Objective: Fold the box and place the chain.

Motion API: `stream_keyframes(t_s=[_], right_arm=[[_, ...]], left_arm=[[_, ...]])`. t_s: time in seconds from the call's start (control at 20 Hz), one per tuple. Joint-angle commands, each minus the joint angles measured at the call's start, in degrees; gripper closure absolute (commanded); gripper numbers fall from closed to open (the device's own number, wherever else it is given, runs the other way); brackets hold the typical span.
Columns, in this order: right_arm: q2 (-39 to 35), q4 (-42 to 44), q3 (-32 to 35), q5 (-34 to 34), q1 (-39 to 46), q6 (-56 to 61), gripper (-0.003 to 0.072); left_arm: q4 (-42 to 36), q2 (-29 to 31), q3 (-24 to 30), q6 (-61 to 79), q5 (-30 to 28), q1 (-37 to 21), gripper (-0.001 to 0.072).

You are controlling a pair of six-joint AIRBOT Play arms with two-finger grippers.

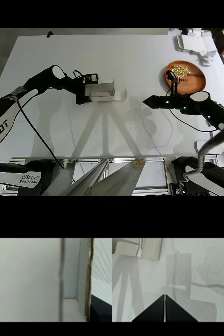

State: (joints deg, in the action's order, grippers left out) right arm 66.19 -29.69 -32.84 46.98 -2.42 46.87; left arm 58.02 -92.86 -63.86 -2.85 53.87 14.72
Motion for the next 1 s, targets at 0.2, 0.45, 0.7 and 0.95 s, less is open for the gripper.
stream_keyframes(t_s=[0.2, 0.45, 0.7, 0.95], right_arm=[[0.33, -0.13, -0.02, -2.34, 0.04, 2.47, 0.0674], [0.5, -0.31, -0.02, -2.38, 0.02, 2.73, 0.0674], [5.05, 0.2, -0.02, -2.38, -0.76, 5.44, 0.0674], [6.08, 0.2, -0.02, -2.95, -5.29, 5.16, 0.0674]], left_arm=[[-0.28, -0.11, -0.04, 3.98, 7.89, 0.02, 0.0693], [-0.61, -1.25, -0.02, 7.17, 7.54, 0.02, 0.0693], [-0.59, -3.21, -0.02, 7.37, 5.84, 0.02, 0.0693], [-0.59, -3.15, -0.02, 7.37, 5.97, 0.0, 0.0693]])
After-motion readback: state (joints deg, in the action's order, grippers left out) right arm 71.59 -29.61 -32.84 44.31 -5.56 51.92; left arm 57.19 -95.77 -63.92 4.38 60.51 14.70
